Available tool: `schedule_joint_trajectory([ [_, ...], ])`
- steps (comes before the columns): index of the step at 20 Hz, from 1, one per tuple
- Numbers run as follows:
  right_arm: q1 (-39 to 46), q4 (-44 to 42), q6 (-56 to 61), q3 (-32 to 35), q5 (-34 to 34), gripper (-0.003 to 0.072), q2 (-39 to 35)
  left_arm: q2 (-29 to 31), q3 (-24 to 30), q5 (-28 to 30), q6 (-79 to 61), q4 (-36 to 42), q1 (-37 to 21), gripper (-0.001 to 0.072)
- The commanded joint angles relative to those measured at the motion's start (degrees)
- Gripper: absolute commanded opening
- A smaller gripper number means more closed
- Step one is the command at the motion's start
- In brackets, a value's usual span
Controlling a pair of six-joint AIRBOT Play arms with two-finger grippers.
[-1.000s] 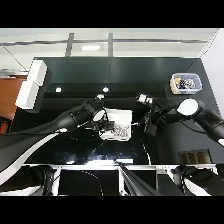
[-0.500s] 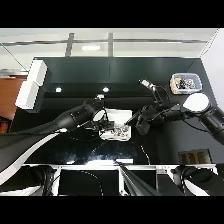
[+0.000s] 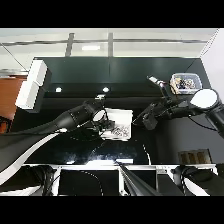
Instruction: Fold the box and place the chain.
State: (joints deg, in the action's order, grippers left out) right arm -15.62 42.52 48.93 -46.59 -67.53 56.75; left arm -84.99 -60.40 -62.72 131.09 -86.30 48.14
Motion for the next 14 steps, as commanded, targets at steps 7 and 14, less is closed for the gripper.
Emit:
schedule_joint_trajectory([
  [7, 3.0, -1.1, 0.3, -0.4, -5.4, 0.0539, -0.6, 0.3, -4.6, -4.5, 2.0, -0.3, 0.2, 0.0556],
  [14, 3.0, -1.0, 0.3, -0.4, -5.6, 0.0539, -0.6, 14.3, -3.0, -16.4, -19.7, -3.5, -4.3, 0.0555],
])
